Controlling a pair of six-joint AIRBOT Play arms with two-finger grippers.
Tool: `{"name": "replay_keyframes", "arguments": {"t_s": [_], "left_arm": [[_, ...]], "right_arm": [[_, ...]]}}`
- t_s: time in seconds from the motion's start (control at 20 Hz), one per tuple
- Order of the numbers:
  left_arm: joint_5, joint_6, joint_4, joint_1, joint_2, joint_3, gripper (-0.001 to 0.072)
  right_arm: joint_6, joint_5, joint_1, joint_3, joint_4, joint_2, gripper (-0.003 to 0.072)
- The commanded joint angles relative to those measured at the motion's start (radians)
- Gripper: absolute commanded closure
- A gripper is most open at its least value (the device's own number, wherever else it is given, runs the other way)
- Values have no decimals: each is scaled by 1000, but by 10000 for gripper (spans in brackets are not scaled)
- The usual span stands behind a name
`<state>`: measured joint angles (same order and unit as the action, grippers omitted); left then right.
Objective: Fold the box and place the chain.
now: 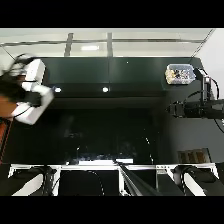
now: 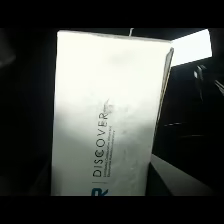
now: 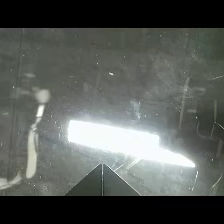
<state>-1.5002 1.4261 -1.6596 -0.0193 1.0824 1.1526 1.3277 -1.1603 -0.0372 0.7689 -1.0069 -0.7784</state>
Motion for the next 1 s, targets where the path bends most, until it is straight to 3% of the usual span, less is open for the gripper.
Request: {"name": "replay_keyframes", "arguments": {"t_s": [0.0,0.15,0.3,0.4,0.55,0.95], "left_arm": [[36,18,-30,-336,-84,-188,424],[79,-9,-18,-518,-73,-249,423],[217,-32,25,-610,-71,-256,414],[277,-177,47,-622,-60,-263,414],[308,-426,236,-621,-3,-264,416],[445,-456,274,-621,113,-264,416]], "right_arm": [[0,21,0,-1,0,1,671],[0,21,0,-1,0,1,671],[0,21,0,-1,0,1,671],[1,22,0,-1,0,1,671],[13,23,0,-1,2,1,671],[23,36,1,-1,8,1,671]]}}
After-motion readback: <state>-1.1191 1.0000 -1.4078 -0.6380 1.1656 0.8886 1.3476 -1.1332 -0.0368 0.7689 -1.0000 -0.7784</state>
